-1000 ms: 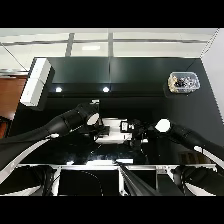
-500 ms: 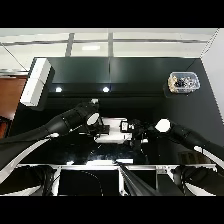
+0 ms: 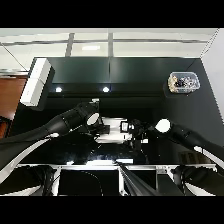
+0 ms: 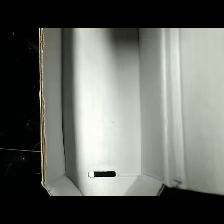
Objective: Fold the box and place the chain.
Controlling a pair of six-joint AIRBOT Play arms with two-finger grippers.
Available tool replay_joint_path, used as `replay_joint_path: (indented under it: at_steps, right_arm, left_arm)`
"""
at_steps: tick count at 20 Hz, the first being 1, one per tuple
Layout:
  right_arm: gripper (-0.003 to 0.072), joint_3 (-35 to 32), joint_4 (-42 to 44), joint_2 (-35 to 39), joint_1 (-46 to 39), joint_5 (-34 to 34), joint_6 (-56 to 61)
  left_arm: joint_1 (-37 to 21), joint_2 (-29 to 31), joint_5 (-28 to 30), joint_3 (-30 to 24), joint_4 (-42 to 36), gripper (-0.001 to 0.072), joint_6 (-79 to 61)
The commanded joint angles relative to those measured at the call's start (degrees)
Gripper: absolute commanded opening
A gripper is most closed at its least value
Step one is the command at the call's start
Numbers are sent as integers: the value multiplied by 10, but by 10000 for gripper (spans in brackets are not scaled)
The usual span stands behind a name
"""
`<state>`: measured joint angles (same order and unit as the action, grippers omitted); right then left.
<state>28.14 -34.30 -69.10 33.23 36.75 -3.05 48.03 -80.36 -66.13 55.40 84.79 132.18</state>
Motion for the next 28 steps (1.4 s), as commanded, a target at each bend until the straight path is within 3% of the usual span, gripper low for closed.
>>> replay_joint_path:
  at_steps: [1,9,13,21,22,23,25,26,28]
  right_arm:
    - [574,1,-2,13,0,1,0]
    - [574,1,-46,49,-19,11,7]
    - [574,1,-82,51,-29,59,17]
    - [553,0,-26,50,-28,60,20]
    - [492,0,-21,50,-28,60,20]
    - [338,0,-21,50,-28,61,20]
    - [301,0,-16,50,-28,62,23]
    - [180,0,-13,50,-28,62,30]
    - [182,0,1,49,-23,61,33]
  left_arm:
    - [0,0,-2,0,0,26,0]
    - [0,0,-4,0,4,25,0]
    - [-1,0,-5,0,18,25,1]
    - [-2,0,-3,0,15,26,1]
    - [-2,0,-3,0,15,25,1]
    - [-2,0,-3,0,15,26,1]
    - [-2,0,-4,0,15,25,1]
    - [-2,0,-4,0,15,26,1]
    - [-2,0,-3,0,15,26,1]
